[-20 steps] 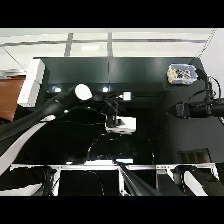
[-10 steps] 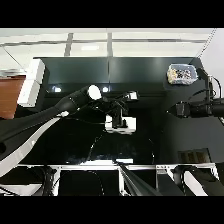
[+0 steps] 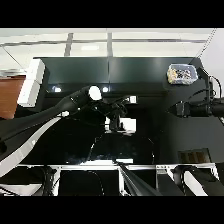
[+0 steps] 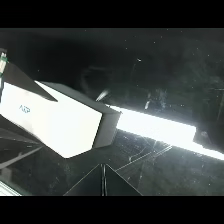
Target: Fold the box and place the chain.
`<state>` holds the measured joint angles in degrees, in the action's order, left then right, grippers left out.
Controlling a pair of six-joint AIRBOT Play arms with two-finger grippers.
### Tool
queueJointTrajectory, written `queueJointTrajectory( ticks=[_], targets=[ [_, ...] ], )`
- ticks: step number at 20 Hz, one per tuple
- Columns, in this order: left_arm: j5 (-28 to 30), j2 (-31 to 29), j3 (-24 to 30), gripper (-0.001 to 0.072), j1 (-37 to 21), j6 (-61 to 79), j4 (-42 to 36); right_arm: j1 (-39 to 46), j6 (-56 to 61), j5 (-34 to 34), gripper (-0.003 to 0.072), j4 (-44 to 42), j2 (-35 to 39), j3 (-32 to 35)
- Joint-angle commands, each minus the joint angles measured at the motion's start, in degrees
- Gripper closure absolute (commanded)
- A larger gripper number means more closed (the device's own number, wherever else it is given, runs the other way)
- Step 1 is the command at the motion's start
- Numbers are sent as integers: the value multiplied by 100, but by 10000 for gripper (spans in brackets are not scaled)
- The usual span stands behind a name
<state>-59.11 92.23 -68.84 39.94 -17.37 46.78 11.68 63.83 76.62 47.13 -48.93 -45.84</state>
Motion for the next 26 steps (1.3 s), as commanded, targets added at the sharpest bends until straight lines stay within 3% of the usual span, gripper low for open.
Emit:
queueJointTrajectory(
  ticks=[1, 7, 8, 10, 13, 16, 19, 22, 26],
  targets=[
    [-46, 2, -4, -6, 79, -70, 601, -2, 0, -42, 675, -2, 2, 4],
    [273, 9, -4, 34, 570, -684, 1672, -2, 2, -190, 674, -11, 2, 28],
    [273, 4, -20, 146, 627, -769, 1808, -2, 2, -190, 674, -11, 2, 28],
    [11, -22, -197, 444, 601, -1445, 2203, 0, 2, -188, 674, -9, 2, 28],
    [-581, -483, -376, 444, 210, -2618, 2894, -2, 2, -188, 674, -9, 2, 28],
    [-1591, -1381, -372, 444, -660, -4009, 3414, 0, 0, -186, 674, -9, 2, 28],
    [-2577, -2232, -295, 444, -1891, -5160, 3834, 0, 0, -186, 674, -9, 2, 28],
    [-2627, -2870, -22, 444, -3453, -5646, 4135, -2, -2, -188, 674, -9, 2, 28],
    [-2529, -2979, 308, 444, -5827, -5956, 4382, -2, -125, -195, 674, -4, 2, 28]
  ],
)
